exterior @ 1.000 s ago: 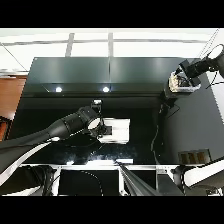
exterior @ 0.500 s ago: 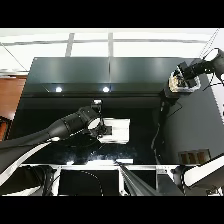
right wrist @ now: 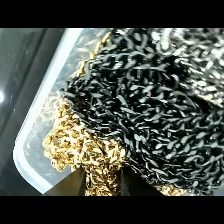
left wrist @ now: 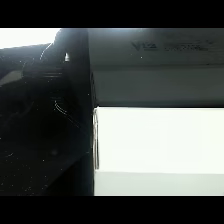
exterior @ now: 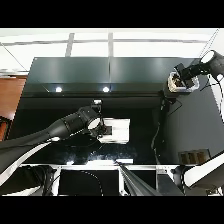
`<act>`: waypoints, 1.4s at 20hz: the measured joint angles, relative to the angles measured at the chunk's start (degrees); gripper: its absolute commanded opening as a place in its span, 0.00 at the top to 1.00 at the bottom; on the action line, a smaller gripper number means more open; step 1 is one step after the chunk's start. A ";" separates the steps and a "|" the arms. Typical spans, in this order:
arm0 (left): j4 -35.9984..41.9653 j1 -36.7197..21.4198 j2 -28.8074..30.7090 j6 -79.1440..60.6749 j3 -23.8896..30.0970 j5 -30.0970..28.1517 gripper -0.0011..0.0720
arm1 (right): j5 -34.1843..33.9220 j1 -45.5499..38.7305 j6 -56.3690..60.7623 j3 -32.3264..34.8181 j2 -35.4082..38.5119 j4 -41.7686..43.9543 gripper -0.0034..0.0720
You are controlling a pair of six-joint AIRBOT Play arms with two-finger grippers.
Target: Fold the box and place the chain.
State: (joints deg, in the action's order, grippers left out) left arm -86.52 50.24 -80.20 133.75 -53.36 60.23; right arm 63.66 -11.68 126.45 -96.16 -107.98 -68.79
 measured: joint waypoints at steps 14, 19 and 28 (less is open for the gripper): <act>0.02 0.00 0.00 0.00 0.00 0.00 0.94 | 3.23 -1.40 -33.68 -0.90 30.18 3.96 0.94; 0.02 0.00 -0.02 0.00 0.00 0.00 0.94 | 6.12 -1.11 -39.56 -1.14 41.92 8.41 0.94; 0.09 0.00 -0.02 0.00 0.00 0.02 0.94 | 15.93 12.81 -45.48 -1.14 55.17 11.50 0.94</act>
